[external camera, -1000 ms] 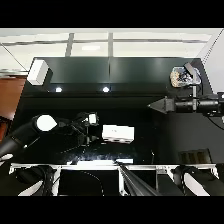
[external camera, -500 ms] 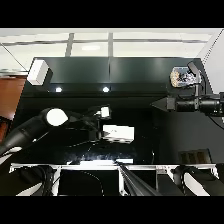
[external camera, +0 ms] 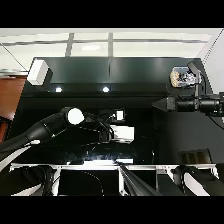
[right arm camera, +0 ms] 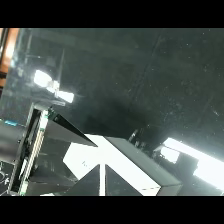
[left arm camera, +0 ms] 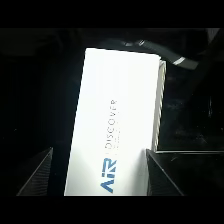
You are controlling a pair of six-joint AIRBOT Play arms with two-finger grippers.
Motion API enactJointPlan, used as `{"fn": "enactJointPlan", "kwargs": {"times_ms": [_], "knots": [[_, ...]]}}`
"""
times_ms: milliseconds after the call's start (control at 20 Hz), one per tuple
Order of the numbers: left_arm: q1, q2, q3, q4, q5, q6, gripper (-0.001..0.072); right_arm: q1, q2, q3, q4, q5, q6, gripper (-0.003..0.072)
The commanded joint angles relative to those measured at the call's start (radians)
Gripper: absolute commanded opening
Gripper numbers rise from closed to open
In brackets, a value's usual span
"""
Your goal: Fold the box and place the chain.
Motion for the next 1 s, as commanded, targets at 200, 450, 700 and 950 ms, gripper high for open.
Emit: {"fn": "enactJointPlan", "kwargs": {"times_ms": [200,450,700,950], "knots": [[-0.005,-0.012,0.003,-0.003,0.0,-0.024,0.0709,0.0,0.001,0.0,-0.001,-0.012,0.0,0.0047],[-0.005,-0.021,0.003,-0.004,-0.002,-0.024,0.0709,0.0,0.001,0.0,-0.001,-0.016,0.0,0.0047],[-0.005,-0.03,0.003,-0.003,-0.047,-0.024,0.0709,0.0,0.001,0.001,-0.001,-0.016,0.0,0.0047],[-0.005,-0.058,0.004,-0.004,-0.046,-0.024,0.0709,0.0,0.001,0.0,-0.001,-0.016,0.0,0.0047]]}}
